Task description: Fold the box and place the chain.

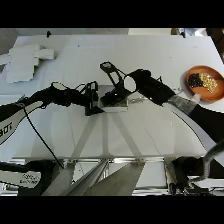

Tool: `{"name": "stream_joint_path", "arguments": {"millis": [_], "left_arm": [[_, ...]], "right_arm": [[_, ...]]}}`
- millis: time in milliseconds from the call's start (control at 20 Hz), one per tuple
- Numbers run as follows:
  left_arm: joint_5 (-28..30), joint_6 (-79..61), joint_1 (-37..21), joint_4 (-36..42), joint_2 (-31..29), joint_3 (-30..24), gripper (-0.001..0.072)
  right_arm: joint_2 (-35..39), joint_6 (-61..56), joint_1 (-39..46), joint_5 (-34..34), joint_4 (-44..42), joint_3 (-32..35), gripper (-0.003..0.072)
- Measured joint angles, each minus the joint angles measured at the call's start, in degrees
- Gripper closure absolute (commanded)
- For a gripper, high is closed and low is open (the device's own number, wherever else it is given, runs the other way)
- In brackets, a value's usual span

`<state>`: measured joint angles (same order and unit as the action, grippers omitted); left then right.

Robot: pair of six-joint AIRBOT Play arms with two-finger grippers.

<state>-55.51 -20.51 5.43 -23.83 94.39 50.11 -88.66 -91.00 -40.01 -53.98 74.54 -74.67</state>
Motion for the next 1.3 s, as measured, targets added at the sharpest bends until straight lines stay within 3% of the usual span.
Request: {"name": "stream_joint_path", "arguments": {"millis": [100,400,450,500,550,700,750,800,1000,1300], "left_arm": [[0.00,0.00,0.00,0.00,0.00,-0.02,0.0144],[0.00,0.00,0.00,0.00,0.00,-0.02,0.0144],[0.00,0.00,0.00,0.00,0.00,-0.02,0.0144],[0.00,0.00,0.00,0.00,0.00,-0.02,0.0144],[0.00,0.00,0.00,0.00,0.00,-0.02,0.0144],[0.00,0.00,0.00,0.00,0.00,0.00,0.0144],[0.00,0.00,0.00,0.00,0.00,-0.02,0.0144],[0.00,0.00,0.00,0.00,0.00,-0.02,0.0144],[0.00,0.00,0.00,0.00,0.00,-0.02,0.0144],[0.00,0.00,0.00,0.00,0.00,-0.02,0.0144]], "right_arm": [[1.70,-0.26,1.07,-0.31,0.96,-0.09,0.0476],[9.92,0.63,10.40,-6.71,2.16,-0.13,0.0475],[10.78,0.76,13.03,-8.41,2.67,-0.13,0.0421],[11.43,0.81,16.17,-10.12,3.61,-0.09,0.0302],[11.82,0.79,19.19,-11.50,4.39,0.02,0.0230],[12.31,-0.59,28.37,-13.94,6.40,0.52,0.0198],[12.24,-0.96,31.26,-14.51,6.93,0.61,0.0080],[11.91,-1.18,33.57,-14.78,7.54,0.68,0.0045],[8.33,-1.51,39.28,-15.89,10.14,0.83,0.0029],[0.31,-0.02,40.59,-16.20,14.10,0.87,-0.0006]]}}
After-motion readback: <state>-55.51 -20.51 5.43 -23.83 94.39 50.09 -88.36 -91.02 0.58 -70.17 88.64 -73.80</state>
